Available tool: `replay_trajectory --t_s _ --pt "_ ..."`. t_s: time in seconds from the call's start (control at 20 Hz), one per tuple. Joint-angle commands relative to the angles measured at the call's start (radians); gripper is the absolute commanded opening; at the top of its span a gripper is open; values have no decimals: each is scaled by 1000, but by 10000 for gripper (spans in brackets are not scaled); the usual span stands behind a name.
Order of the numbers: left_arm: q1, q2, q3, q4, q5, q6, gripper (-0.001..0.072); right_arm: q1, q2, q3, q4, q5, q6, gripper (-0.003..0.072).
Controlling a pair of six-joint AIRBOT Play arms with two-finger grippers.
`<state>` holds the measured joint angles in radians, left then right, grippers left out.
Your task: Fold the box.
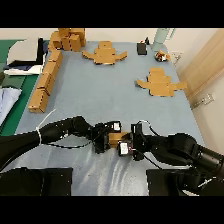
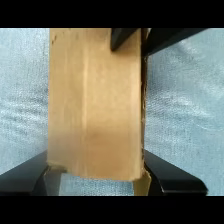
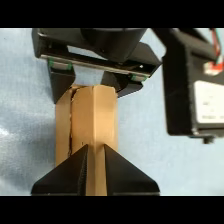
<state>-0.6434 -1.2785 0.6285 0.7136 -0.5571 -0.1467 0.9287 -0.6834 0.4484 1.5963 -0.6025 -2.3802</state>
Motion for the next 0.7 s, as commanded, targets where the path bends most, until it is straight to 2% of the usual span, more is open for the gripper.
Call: replay_trajectory --t_s 0.0,0.65 --pt "1 0 0 0 0 0 526 1 -8 -5 39 -10 1 159" --pt "1 0 0 0 0 0 526 2 -35 -19 115 -34 2 159"
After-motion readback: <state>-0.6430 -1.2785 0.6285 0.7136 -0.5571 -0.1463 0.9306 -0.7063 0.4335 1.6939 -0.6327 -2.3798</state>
